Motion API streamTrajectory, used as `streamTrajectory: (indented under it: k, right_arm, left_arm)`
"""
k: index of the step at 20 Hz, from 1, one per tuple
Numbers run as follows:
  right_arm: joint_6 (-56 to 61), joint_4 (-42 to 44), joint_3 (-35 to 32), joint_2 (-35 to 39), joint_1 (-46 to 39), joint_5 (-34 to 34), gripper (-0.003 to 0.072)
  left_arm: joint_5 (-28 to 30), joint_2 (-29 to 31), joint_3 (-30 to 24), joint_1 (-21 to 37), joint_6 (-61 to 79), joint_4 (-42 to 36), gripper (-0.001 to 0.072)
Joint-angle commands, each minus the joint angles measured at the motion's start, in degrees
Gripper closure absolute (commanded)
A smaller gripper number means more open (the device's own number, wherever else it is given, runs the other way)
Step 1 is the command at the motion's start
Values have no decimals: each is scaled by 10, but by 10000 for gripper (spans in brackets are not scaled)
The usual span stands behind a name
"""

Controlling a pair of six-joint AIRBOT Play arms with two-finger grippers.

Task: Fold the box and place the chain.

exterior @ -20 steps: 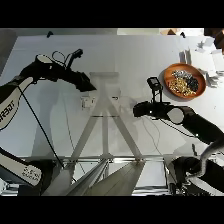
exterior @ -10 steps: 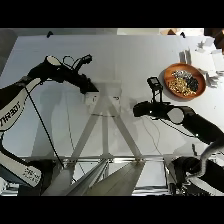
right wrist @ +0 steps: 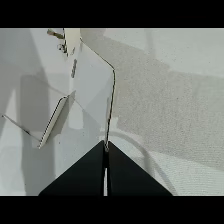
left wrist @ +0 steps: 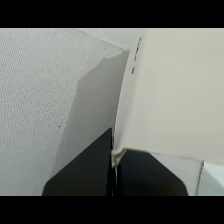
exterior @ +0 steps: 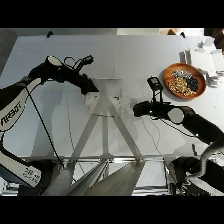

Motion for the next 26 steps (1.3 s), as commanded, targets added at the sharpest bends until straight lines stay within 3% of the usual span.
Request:
streamTrajectory:
  k: [1, 8, 9, 10, 11, 15, 20, 23, 26]
  right_arm:
    - [0, 0, 0, 0, 1, 1, 659]
    - [0, 1, 0, 0, 1, 0, 654]
    - [0, 2, 0, 0, 1, 0, 567]
    - [5, 2, 0, 0, 1, 0, 343]
    - [5, 2, 1, 3, 1, -3, 222]
    - [5, -68, 10, 61, -18, -11, 227]
    - [5, -90, 10, 171, -135, 37, 227]
    - [5, -90, 10, 223, -209, 75, 228]
    - [5, -90, 10, 249, -257, 106, 229]
  left_arm:
    - [-3, 0, 0, 0, -3, 0, 696]
    - [-9, 0, 0, -1, -3, 0, 696]
    - [-14, 0, 0, -1, -3, 0, 698]
    - [-19, 1, 0, -1, -2, 0, 701]
    - [-27, 4, 0, -1, 0, 1, 702]
    - [-92, 62, 0, -2, 4, 26, 710]
    - [-112, 220, -19, -21, -51, 69, 712]
    - [-68, 309, -98, -38, -37, 54, 711]
    - [16, 337, -220, -46, -8, -9, 706]
